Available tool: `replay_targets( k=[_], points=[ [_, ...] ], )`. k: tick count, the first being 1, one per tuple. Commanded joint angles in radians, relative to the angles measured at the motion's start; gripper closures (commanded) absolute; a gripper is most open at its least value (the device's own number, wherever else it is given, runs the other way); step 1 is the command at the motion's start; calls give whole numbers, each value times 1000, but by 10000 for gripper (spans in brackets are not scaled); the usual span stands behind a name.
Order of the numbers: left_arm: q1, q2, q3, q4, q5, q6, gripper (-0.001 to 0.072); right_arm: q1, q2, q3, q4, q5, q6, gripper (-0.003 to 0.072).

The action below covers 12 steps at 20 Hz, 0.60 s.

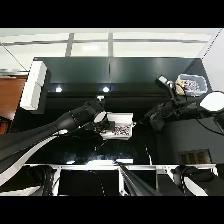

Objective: Fold the box and place the chain.

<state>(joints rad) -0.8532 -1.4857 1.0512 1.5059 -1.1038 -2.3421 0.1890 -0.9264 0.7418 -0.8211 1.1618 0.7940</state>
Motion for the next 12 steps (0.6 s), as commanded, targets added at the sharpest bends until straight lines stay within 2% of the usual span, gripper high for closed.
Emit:
replay_targets(
  k=[1,4,5,6,8,12],
  points=[
    [1,0,0,0,0,0,674,5,1,-138,-105,-172,-150,-34],
    [1,0,0,0,0,0,674,109,-3,-282,-69,-438,-473,-34],
    [1,0,0,0,0,0,674,133,-26,-288,-67,-469,-551,-34],
    [1,0,0,0,0,0,674,140,-60,-288,-24,-489,-566,-34],
    [1,0,0,0,0,0,674,140,-132,-286,96,-518,-720,-34],
    [1,0,0,0,0,0,674,140,-237,-262,267,-492,-1005,-34]
  ],
)
